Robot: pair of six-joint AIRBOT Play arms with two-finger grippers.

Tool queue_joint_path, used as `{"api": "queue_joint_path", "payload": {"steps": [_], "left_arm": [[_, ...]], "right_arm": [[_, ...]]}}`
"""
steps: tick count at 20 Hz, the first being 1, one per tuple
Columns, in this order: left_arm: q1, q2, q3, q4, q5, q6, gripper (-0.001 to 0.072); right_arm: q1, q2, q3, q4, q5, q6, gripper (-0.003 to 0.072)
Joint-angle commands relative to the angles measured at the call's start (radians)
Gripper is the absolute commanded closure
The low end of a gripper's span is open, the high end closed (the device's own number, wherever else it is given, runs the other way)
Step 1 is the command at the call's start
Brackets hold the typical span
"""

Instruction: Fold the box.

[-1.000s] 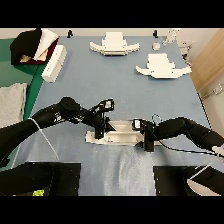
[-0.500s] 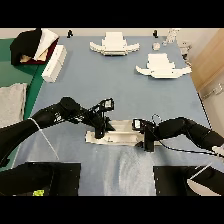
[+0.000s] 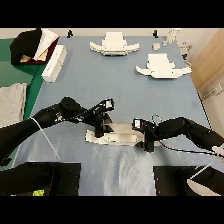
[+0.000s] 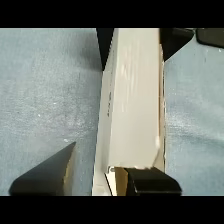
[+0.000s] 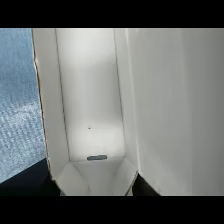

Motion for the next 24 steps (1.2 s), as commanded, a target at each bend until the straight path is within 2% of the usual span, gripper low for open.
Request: {"api": "queue_joint_path", "payload": {"steps": [1,3,5,6,7,8,10,12,14,16,20,24], "left_arm": [[0.006,0.035,0.001,0.058,-0.006,-0.12,0.0349],[0.023,0.1,0.001,0.207,-0.042,-0.289,0.0349],[0.053,0.177,0.001,0.362,-0.147,-0.512,0.0351],[0.068,0.216,0.001,0.42,-0.209,-0.646,0.045],[0.079,0.248,0.001,0.445,-0.27,-0.756,0.0697],[0.081,0.272,0.001,0.432,-0.314,-0.824,0.0696],[0.061,0.29,0.0,0.287,-0.334,-0.922,0.0696],[-0.004,0.275,0.001,0.147,-0.235,-0.937,0.0696],[-0.06,0.228,0.018,0.128,-0.071,-0.998,0.0696],[-0.06,0.156,0.064,0.111,0.024,-1.044,0.0696],[-0.03,0.013,0.171,0.057,0.037,-1.043,0.0696],[-0.03,-0.118,0.175,0.057,0.044,-1.107,0.0696]], "right_arm": [[0.0,0.001,0.0,0.0,0.0,-0.001,0.0177],[0.0,0.001,0.0,0.0,0.0,-0.001,0.0177],[0.0,0.001,0.0,0.0,0.0,-0.001,0.0177],[0.0,0.001,0.0,0.0,0.0,-0.001,0.0177],[0.0,0.001,0.0,0.0,0.0,-0.001,0.0177],[0.0,0.001,0.0,0.0,0.0,-0.001,0.0177],[0.0,0.001,0.0,0.0,0.0,-0.001,0.0177],[0.0,0.001,0.0,0.0,0.0,-0.001,0.0177],[0.0,0.001,0.0,0.0,0.0,-0.001,0.0177],[0.0,0.001,0.0,0.0,0.0,-0.001,0.0177],[0.0,0.001,0.0,0.0,0.0,-0.001,0.0177],[0.0,0.001,0.0,0.0,0.0,-0.001,0.0177]]}}
